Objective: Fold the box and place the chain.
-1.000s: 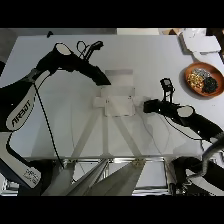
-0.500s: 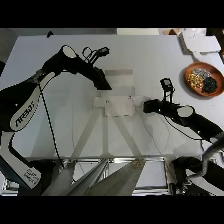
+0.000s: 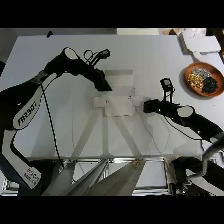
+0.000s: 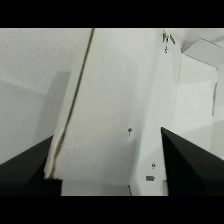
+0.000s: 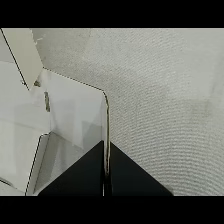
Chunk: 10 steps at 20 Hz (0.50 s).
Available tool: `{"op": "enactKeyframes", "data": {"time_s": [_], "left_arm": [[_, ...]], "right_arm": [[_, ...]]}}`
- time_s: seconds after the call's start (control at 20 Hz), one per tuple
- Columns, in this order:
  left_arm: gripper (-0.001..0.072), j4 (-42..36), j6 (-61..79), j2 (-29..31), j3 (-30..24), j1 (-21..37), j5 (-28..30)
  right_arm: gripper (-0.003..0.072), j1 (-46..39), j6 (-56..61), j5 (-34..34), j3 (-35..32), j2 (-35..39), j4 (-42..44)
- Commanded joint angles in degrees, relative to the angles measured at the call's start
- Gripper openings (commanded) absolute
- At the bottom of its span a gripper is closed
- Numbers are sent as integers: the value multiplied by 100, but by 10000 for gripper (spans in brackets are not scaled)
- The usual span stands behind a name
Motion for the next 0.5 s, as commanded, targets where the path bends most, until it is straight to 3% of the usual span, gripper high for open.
{"op": "enactKeyframes", "data": {"time_s": [0.0,0.1,0.15,0.45], "left_arm": [[395,-68,24,-74,0,-33,-7],[68,-66,37,-74,0,-31,-9],[10,-68,37,-76,0,-28,-7],[7,-70,39,-76,0,-22,-24]], "right_arm": [[10,4,2,0,0,-2,0],[10,4,2,0,0,-2,0],[10,4,2,0,0,-2,0],[10,4,2,0,0,-2,0]]}}
